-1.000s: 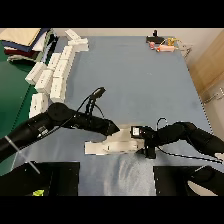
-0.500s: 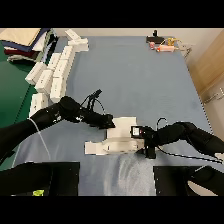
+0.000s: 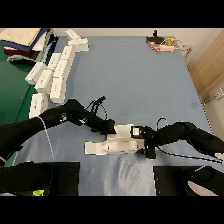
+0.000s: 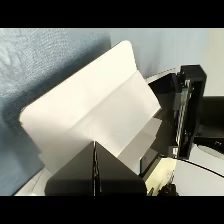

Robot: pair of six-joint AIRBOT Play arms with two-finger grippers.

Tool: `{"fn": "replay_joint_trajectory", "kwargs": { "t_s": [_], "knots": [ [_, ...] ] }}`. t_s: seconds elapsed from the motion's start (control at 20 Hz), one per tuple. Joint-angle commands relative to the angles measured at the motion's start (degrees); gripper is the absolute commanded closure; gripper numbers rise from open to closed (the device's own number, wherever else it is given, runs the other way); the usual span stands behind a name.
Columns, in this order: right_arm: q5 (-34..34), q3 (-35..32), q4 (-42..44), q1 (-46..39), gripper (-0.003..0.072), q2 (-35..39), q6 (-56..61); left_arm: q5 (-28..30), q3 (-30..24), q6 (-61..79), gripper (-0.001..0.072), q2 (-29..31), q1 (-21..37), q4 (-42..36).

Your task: Fold the box.

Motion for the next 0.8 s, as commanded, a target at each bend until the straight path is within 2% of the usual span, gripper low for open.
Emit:
{"fn": "replay_joint_trajectory", "kwargs": {
  "t_s": [0.0, 0.25, 0.35, 0.5, 0.75],
  "knots": [
    [0.0, 0.0, 0.0, 0.0, 0.0171, 0.0, 0.0, -0.4, 0.0, 0.1, 0.0697, -0.7, -0.7, 0.0],
    [0.0, 0.0, 0.0, 0.0, 0.0171, 0.0, 0.0, -0.7, 0.5, 3.9, 0.0697, 0.1, -0.4, -0.1],
    [0.0, 0.0, 0.0, 0.0, 0.0171, 0.0, 0.0, -4.0, 1.6, 7.5, 0.0697, 3.0, 0.7, 0.0],
    [0.0, 0.0, 0.0, 0.0, 0.0171, 0.0, 0.0, -11.1, 2.4, 9.1, 0.0697, 11.3, 4.2, 3.6],
    [0.0, 0.0, 0.0, 0.0, 0.0171, 0.0, 0.0, -17.9, 1.9, 8.9, 0.0698, 28.5, 6.5, 19.1]
  ]
}}
